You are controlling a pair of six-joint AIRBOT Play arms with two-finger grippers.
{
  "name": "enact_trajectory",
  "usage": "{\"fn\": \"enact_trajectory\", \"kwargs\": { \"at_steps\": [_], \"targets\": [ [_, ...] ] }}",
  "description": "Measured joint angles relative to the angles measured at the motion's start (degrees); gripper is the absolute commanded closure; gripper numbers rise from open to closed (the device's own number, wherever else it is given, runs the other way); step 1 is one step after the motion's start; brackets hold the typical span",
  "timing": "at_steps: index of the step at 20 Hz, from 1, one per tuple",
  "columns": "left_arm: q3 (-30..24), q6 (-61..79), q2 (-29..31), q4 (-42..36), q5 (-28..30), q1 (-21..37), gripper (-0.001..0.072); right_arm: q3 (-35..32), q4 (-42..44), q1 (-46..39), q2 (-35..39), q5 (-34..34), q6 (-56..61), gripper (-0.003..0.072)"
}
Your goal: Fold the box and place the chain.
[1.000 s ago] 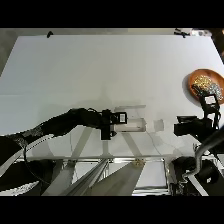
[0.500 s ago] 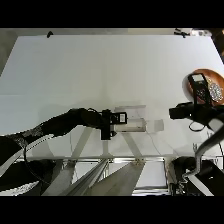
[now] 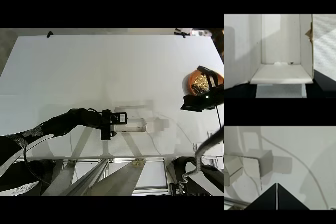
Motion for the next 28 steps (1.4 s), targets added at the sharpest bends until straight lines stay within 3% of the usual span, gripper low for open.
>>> {"fn": "enact_trajectory", "kwargs": {
  "at_steps": [4, 11, 23, 28],
  "targets": [
    [0.0, 0.0, 0.0, 0.0, 0.0, 0.0, 0.0433, -7.3, 3.3, -3.2, -0.9, -0.9, -3.6, 0.0684],
    [0.0, 0.0, 0.0, 0.0, 0.0, 0.0, 0.0433, -19.1, 8.3, 0.5, -2.2, -10.6, -7.3, 0.0685],
    [0.0, 0.0, 0.0, 0.0, 0.0, 0.0, 0.0433, -23.5, 13.0, 12.6, -5.4, -20.6, -7.9, 0.0685],
    [0.0, 0.0, 0.0, 0.0, 0.0, 0.0, 0.0433, -23.6, 18.4, 14.3, -5.5, -19.8, -10.6, 0.0677]
  ]
}}
